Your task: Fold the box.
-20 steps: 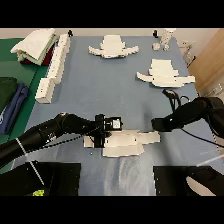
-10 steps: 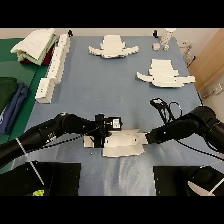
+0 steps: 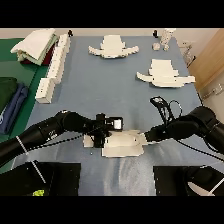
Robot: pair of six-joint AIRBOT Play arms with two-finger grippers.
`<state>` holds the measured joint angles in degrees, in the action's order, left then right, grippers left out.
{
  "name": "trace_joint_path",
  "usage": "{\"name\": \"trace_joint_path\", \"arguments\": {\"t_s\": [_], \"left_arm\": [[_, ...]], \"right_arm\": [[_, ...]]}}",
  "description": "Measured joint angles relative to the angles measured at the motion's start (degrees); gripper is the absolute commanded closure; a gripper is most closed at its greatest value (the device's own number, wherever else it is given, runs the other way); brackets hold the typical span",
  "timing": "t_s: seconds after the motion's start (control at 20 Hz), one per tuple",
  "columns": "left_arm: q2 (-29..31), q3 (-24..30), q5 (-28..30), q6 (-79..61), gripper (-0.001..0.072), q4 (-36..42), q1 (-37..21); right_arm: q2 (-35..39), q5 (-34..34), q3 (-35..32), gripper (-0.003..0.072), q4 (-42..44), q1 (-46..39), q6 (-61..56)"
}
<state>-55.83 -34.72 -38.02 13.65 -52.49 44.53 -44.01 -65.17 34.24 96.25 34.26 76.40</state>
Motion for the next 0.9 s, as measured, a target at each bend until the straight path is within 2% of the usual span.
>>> {"name": "trace_joint_path", "arguments": {"t_s": [0.9], "left_arm": [[-0.48,-0.22,-4.02,-4.96,0.0694,6.32,-4.07]], "right_arm": [[0.00,0.28,0.00,0.0686,0.13,0.02,-0.09]]}}
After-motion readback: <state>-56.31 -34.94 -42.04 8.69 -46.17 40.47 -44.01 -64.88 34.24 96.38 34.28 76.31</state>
